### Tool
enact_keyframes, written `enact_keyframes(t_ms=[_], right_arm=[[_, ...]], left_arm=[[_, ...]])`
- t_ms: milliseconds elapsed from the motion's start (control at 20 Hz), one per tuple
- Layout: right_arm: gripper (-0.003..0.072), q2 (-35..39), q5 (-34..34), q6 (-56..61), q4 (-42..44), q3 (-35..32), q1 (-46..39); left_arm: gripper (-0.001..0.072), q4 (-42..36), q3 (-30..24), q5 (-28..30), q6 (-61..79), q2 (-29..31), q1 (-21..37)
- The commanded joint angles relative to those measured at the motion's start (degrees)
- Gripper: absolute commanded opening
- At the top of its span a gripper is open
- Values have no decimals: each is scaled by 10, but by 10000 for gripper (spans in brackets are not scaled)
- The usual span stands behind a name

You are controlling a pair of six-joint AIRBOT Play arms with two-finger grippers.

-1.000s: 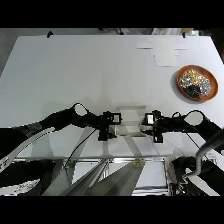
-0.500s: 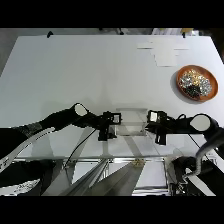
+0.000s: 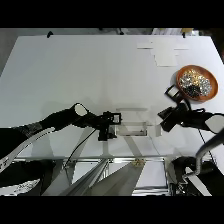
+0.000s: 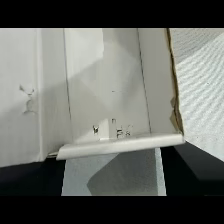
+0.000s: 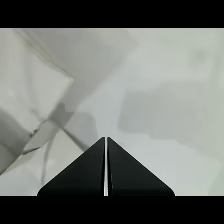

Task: Fold the box and place the chain.

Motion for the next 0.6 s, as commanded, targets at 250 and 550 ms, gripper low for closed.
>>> enact_keyframes(t_ms=[250, 550], right_arm=[[17, -155, 149, 214, -2, 11, -112], [17, -207, 137, 214, 39, -9, -103]], left_arm=[[140, 0, 1, 0, 0, 0, 0], [140, 0, 0, 0, 0, 0, 0]])
